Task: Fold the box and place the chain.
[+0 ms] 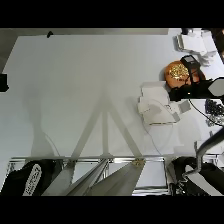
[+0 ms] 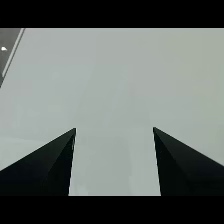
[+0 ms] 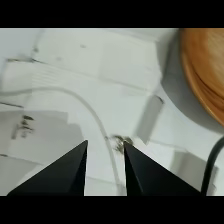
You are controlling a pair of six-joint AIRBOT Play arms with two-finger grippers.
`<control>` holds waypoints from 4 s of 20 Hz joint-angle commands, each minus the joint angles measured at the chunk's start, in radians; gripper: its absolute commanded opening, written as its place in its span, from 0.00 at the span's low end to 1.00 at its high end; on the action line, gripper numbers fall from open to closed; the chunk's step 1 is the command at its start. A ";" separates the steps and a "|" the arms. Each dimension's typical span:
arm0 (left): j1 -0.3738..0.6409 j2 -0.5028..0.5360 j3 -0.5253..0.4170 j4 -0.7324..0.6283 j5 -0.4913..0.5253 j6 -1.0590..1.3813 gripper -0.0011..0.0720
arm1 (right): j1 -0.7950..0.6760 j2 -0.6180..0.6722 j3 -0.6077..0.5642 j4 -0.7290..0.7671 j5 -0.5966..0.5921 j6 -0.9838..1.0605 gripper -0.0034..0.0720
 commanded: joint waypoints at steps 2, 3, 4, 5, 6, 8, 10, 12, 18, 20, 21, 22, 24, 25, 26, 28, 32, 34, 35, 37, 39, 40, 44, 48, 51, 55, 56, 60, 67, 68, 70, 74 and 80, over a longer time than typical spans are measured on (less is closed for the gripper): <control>0.000 0.000 0.001 0.000 0.000 0.000 0.72 | -0.001 0.001 0.011 -0.343 0.120 0.279 0.46; 0.000 0.000 0.001 0.000 0.000 0.000 0.72 | -0.001 0.000 0.021 -0.396 0.145 0.296 0.46; 0.000 0.000 0.001 0.000 0.000 0.000 0.72 | -0.001 0.000 0.035 -0.432 0.166 0.296 0.46; 0.000 0.000 0.001 0.000 0.000 0.000 0.72 | -0.001 -0.001 0.050 -0.459 0.180 0.296 0.46; 0.000 0.000 0.001 0.000 0.000 0.000 0.72 | -0.003 -0.003 0.067 -0.481 0.193 0.295 0.46; 0.000 -0.001 0.001 0.000 0.000 0.000 0.72 | -0.043 -0.019 0.101 -0.481 0.214 0.293 0.46; 0.000 0.000 0.001 0.000 0.000 0.000 0.72 | -0.113 -0.064 0.131 -0.429 0.269 0.261 0.49; 0.000 0.000 0.000 0.000 0.000 0.000 0.72 | -0.173 -0.121 0.141 -0.331 0.314 0.184 0.53; 0.000 -0.001 0.001 0.000 0.000 0.000 0.72 | -0.219 -0.280 0.142 -0.166 0.249 0.062 0.57; 0.000 0.000 0.000 0.000 0.000 0.000 0.72 | -0.219 -0.330 0.142 -0.166 0.197 0.062 0.57; 0.000 0.000 0.000 0.000 0.000 0.000 0.72 | -0.219 -0.355 0.142 -0.167 0.184 0.062 0.57; 0.000 0.000 0.000 0.000 0.000 0.000 0.72 | -0.219 -0.385 0.144 -0.166 0.182 0.062 0.57; 0.000 0.000 0.000 0.000 0.000 0.000 0.72 | -0.219 -0.434 0.144 -0.166 0.169 0.062 0.56; 0.000 0.000 0.001 0.000 0.000 0.000 0.72 | -0.219 -0.446 0.144 -0.166 0.161 0.054 0.32; 0.000 0.000 0.000 0.000 0.000 0.000 0.72 | -0.219 -0.449 0.144 -0.167 0.152 0.042 0.07; 0.000 0.000 0.001 0.000 0.000 0.000 0.72 | -0.215 -0.440 0.144 -0.166 0.163 -0.026 0.07; 0.000 0.000 0.000 0.000 0.000 0.000 0.72 | -0.174 -0.379 0.143 -0.135 0.231 -0.109 0.06; 0.000 0.000 0.000 0.000 0.000 0.000 0.72 | -0.149 -0.329 0.143 0.001 0.230 -0.150 0.06; 0.000 0.000 0.000 0.000 0.000 0.000 0.72 | -0.133 -0.309 0.143 0.088 0.222 -0.167 0.06; 0.000 0.000 0.001 0.000 0.000 0.000 0.72 | -0.077 -0.274 0.142 0.270 0.187 -0.201 0.06; 0.000 0.000 0.000 0.000 0.000 0.000 0.72 | 0.015 -0.246 0.142 0.362 0.129 -0.217 0.06; 0.000 -0.001 0.000 0.000 0.000 0.000 0.72 | 0.072 -0.238 0.142 0.373 0.086 -0.216 0.06; 0.000 0.000 0.001 0.000 0.000 0.000 0.72 | 0.271 -0.227 0.124 0.512 -0.137 -0.262 0.06; 0.000 0.000 0.000 0.000 0.000 0.000 0.72 | 0.360 -0.165 -0.039 0.668 -0.456 -0.320 0.06; 0.000 0.000 0.000 0.000 0.000 0.000 0.72 | 0.382 -0.098 -0.211 0.670 -0.616 -0.320 0.06; 0.000 0.000 0.000 0.000 0.000 0.000 0.72 | 0.448 -0.088 -0.383 0.789 -0.837 -0.319 0.06; 0.000 0.000 0.000 0.000 0.000 0.000 0.72 | 0.464 -0.088 -0.400 0.798 -0.858 -0.317 0.06; 0.000 0.000 0.000 0.000 0.000 0.000 0.72 | 0.475 -0.087 -0.404 0.797 -0.865 -0.311 0.06; 0.000 0.000 0.000 0.000 0.000 0.000 0.72 | 0.475 -0.087 -0.404 0.797 -0.857 -0.312 0.07; 0.000 0.000 0.000 0.000 0.000 0.000 0.72 | 0.475 -0.087 -0.404 0.797 -0.857 -0.312 0.07; 0.000 0.000 0.000 0.000 0.000 0.000 0.72 | 0.475 -0.087 -0.404 0.797 -0.857 -0.312 0.07; 0.000 0.000 0.000 0.000 0.000 0.000 0.72 | 0.475 -0.087 -0.404 0.797 -0.857 -0.312 0.07; 0.000 -0.001 0.000 -0.060 0.003 -0.012 0.71 | 0.475 -0.087 -0.404 0.797 -0.857 -0.312 0.07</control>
